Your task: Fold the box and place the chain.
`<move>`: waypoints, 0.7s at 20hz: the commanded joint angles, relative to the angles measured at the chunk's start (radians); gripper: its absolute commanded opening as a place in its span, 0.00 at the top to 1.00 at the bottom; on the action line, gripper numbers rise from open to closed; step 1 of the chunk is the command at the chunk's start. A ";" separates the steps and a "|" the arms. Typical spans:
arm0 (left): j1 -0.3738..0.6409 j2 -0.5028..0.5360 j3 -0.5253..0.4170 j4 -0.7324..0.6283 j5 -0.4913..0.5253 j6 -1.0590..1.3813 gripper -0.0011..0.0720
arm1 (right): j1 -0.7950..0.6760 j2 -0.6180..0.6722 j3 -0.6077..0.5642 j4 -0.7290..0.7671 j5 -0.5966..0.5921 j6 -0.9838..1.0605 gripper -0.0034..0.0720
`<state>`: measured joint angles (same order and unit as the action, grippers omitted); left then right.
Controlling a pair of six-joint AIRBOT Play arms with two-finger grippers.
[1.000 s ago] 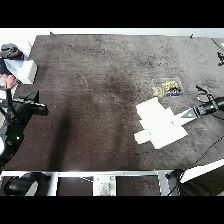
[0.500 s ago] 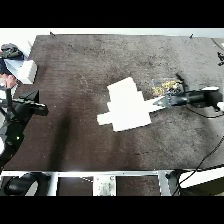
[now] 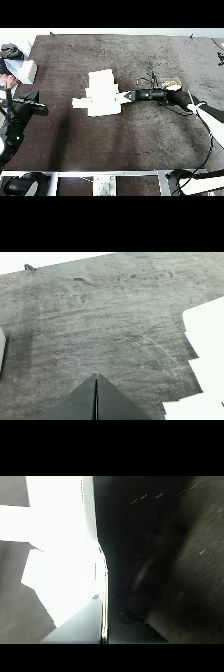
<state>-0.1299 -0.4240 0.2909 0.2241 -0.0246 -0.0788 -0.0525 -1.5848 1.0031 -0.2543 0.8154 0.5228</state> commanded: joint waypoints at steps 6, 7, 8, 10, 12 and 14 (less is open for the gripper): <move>0.001 -0.025 0.045 0.000 -0.248 0.061 0.20 | 0.055 0.003 -0.050 -0.011 -0.188 0.012 0.98; 0.001 -0.053 0.074 0.000 -0.261 0.060 0.20 | 0.055 0.003 -0.050 -0.010 -0.188 0.013 0.98; 0.001 -0.098 0.109 0.000 -0.267 0.052 0.20 | 0.055 0.002 -0.051 -0.010 -0.188 0.020 0.98; 0.001 -0.222 0.191 0.000 -0.282 0.037 0.20 | 0.055 -0.001 -0.052 -0.011 -0.189 0.018 0.98; 0.001 -0.371 0.281 0.000 -0.312 0.005 0.20 | 0.055 -0.001 -0.052 -0.011 -0.188 0.002 0.98; 0.001 -0.531 0.383 0.002 -0.356 -0.021 0.20 | 0.055 -0.001 -0.052 -0.011 -0.188 -0.002 0.98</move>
